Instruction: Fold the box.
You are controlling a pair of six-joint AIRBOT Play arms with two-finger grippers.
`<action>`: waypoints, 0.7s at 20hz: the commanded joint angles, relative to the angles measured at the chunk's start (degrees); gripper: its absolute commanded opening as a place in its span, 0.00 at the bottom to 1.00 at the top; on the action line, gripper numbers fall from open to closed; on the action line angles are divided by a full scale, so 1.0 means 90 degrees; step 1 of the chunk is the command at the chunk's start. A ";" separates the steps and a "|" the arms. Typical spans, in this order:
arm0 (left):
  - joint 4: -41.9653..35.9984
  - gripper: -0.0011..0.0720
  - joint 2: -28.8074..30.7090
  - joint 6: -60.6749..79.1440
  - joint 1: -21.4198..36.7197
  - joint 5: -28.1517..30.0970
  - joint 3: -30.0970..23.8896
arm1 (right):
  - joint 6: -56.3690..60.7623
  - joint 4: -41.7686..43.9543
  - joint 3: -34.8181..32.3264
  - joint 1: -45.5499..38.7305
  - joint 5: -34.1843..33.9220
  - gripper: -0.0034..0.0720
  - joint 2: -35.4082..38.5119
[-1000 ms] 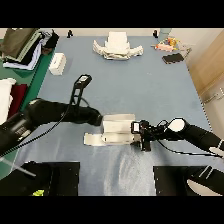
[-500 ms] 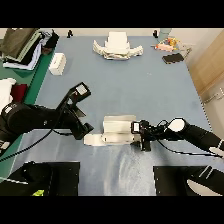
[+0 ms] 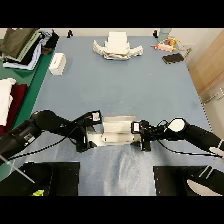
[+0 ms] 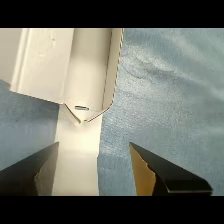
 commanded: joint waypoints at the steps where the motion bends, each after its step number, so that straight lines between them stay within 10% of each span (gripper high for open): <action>1: -0.0576 0.91 -0.0714 0.0937 0.0005 0.0204 -0.0112 | 0.0002 0.0002 0.0000 0.0002 0.0000 0.63 0.0005; 3: -0.0879 0.72 -0.1056 0.1258 0.0007 0.0505 -0.0112 | 0.0002 0.0002 0.0000 0.0002 0.0000 0.63 0.0005; 7: -0.1188 0.72 -0.1355 0.1455 0.0007 0.0947 -0.0112 | 0.0002 0.0002 0.0000 0.0002 0.0000 0.63 0.0005; 9: -0.1260 0.31 -0.1358 0.1749 0.0005 0.0998 -0.0109 | 0.0002 0.0002 0.0000 0.0002 0.0000 0.63 0.0005; 14: -0.1736 0.30 -0.1428 0.2101 0.0005 0.1039 -0.0109 | 0.0000 0.0002 0.0000 0.0002 0.0000 0.63 0.0005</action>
